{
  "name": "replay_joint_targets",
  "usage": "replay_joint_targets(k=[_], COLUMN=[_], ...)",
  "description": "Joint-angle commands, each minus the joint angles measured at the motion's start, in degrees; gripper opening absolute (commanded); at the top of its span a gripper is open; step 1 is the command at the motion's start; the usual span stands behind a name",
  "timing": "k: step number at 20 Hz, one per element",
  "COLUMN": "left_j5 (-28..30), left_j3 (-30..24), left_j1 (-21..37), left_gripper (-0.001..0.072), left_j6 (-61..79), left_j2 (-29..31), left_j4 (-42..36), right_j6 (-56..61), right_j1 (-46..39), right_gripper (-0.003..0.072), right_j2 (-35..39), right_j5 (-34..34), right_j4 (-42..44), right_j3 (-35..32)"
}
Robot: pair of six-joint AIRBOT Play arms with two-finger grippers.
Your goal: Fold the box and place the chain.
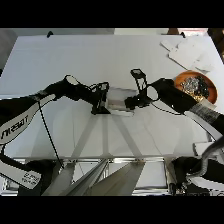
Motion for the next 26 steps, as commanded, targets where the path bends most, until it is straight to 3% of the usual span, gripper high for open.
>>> replay_joint_targets(k=[1,6,11,16,21,22,24,26], left_j5=[0.07,0.07,0.07,0.07,0.09,0.07,0.07,0.04], left_j3=[0.02,0.02,0.02,0.02,0.02,0.02,0.02,0.02], left_j1=[0.04,0.04,0.04,0.04,0.04,0.04,0.04,0.04], left_gripper=[0.0209,0.0209,0.0209,0.0209,0.0209,0.0209,0.0209,0.0209], left_j6=[0.02,0.00,0.02,0.00,0.02,0.02,0.02,0.02], left_j2=[0.02,0.02,0.02,0.02,0.02,0.02,0.02,0.02], left_j4=[0.02,0.00,0.02,0.00,0.02,0.00,0.00,0.02], right_j6=[11.47,15.10,27.91,28.48,28.48,28.44,28.46,28.44], right_j1=[0.09,2.89,4.83,5.66,7.56,7.67,7.65,7.67], right_gripper=[0.0427,0.0426,0.0427,0.0396,0.0395,0.0365,0.0018,0.0012], right_j2=[-1.05,-3.82,-7.02,-9.66,-12.79,-12.90,-12.90,-12.87], right_j5=[4.90,4.00,8.50,10.62,7.61,6.43,5.81,6.08], right_j4=[-4.04,-5.20,-10.91,-11.80,-11.82,-11.91,-11.91,-11.91], right_j3=[0.59,0.81,5.33,8.72,8.72,8.74,8.85,8.85])
